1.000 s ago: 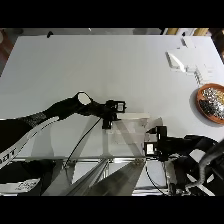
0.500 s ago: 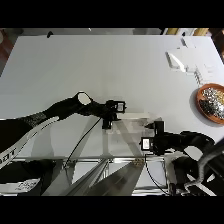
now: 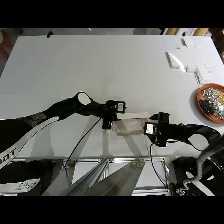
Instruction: Fold the box and place the chain.
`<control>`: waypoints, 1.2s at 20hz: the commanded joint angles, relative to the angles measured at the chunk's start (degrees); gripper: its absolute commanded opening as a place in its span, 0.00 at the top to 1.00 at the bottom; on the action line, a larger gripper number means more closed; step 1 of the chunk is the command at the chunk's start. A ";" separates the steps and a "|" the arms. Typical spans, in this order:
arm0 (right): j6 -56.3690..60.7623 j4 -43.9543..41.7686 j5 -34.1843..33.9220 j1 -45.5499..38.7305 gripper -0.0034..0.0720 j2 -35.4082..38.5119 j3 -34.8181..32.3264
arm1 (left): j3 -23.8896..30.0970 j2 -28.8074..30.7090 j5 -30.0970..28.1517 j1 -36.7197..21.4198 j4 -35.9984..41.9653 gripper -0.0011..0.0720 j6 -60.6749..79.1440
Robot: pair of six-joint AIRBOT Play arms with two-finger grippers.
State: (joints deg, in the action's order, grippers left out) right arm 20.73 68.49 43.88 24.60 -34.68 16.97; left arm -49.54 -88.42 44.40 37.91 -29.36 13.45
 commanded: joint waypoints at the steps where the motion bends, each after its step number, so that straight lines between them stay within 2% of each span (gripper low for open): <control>1: -1.99 -3.23 1.38 -2.97 0.05 -3.96 2.21 | -0.04 0.04 -0.02 0.04 -0.02 0.93 0.04; 10: -19.76 -17.55 5.33 -12.74 0.05 -13.46 5.40 | -0.04 0.04 -0.02 0.04 -0.02 0.93 0.04; 17: -29.64 -22.64 6.29 -17.27 0.05 -18.51 5.42 | -0.04 0.04 -0.02 0.04 -0.02 0.93 0.04; 24: -36.24 -28.35 6.58 -17.57 0.05 -23.54 5.42 | -0.04 0.04 0.00 0.04 -0.02 0.93 0.04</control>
State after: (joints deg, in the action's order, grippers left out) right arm -12.80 42.48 50.11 7.22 -56.29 22.33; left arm -49.54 -88.42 44.38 37.91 -29.36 13.50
